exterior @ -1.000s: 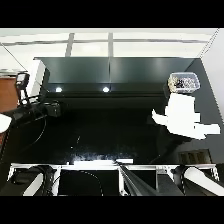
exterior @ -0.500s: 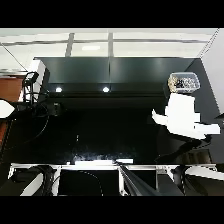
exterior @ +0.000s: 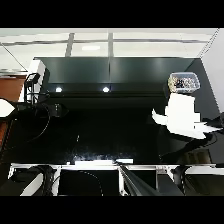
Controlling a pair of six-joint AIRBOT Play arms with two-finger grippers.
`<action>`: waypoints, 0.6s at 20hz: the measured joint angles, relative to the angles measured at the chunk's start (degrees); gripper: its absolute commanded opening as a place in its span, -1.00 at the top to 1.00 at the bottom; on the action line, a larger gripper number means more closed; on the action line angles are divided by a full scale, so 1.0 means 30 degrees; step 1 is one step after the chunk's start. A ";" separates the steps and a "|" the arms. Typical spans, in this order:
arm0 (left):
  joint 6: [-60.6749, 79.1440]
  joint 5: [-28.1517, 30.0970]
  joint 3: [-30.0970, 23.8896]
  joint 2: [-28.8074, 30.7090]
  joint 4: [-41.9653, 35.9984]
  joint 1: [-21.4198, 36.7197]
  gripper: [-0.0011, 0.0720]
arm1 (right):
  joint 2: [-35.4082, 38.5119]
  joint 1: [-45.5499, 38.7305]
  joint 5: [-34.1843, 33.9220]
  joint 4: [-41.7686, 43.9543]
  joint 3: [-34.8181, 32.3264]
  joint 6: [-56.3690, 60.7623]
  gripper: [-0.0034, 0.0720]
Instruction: Fold the box and place the chain.
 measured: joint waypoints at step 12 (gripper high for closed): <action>0.0000 -0.0044 -0.0036 -0.0015 -0.0590 0.0000 -0.96 | 0.0539 0.3767 0.1515 0.2761 -0.0933 -0.1115 0.88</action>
